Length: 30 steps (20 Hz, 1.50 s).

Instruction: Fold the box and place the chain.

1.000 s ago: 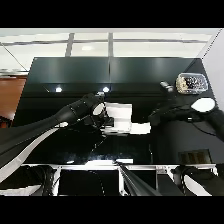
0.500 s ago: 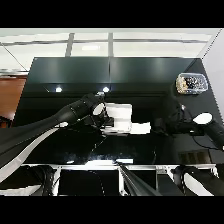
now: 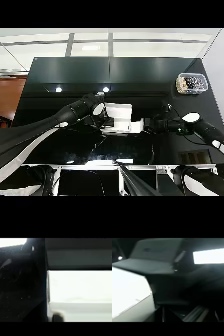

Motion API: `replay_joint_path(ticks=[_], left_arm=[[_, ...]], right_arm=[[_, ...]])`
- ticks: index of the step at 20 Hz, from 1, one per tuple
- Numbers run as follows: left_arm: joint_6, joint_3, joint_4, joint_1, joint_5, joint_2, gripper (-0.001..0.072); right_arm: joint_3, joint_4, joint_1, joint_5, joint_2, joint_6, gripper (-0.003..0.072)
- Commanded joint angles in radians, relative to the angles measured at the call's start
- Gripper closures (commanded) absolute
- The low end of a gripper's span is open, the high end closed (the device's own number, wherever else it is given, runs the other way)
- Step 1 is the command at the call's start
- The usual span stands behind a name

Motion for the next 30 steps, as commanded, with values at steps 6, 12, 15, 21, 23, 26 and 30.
replay_joint_path(ticks=[6,12,15,21,23,26,30], left_arm=[[0.000,0.001,-0.001,0.000,-0.001,0.000,0.0681],[0.000,0.001,0.000,0.000,-0.001,0.000,0.0680],[0.000,0.001,0.000,0.000,-0.001,0.000,0.0681],[0.001,0.001,-0.001,0.000,-0.001,0.000,0.0680],[0.000,0.001,-0.001,0.000,-0.001,0.000,0.0680],[0.000,0.001,-0.001,0.000,0.000,0.000,0.0681],[0.000,0.001,-0.001,0.000,-0.001,0.000,0.0680]], right_arm=[[0.080,0.046,0.024,0.079,-0.005,-0.054,-0.0021],[0.140,0.004,0.179,-0.012,-0.005,0.089,0.0155],[0.198,-0.176,0.257,-0.042,-0.005,0.301,0.0155],[0.271,-0.362,0.338,-0.049,-0.005,0.589,0.0158],[0.283,-0.364,0.345,-0.050,-0.005,0.592,0.0274],[0.306,-0.412,0.360,-0.041,-0.008,0.649,0.0274],[0.350,-0.611,0.420,0.015,-0.034,0.808,0.0275]])
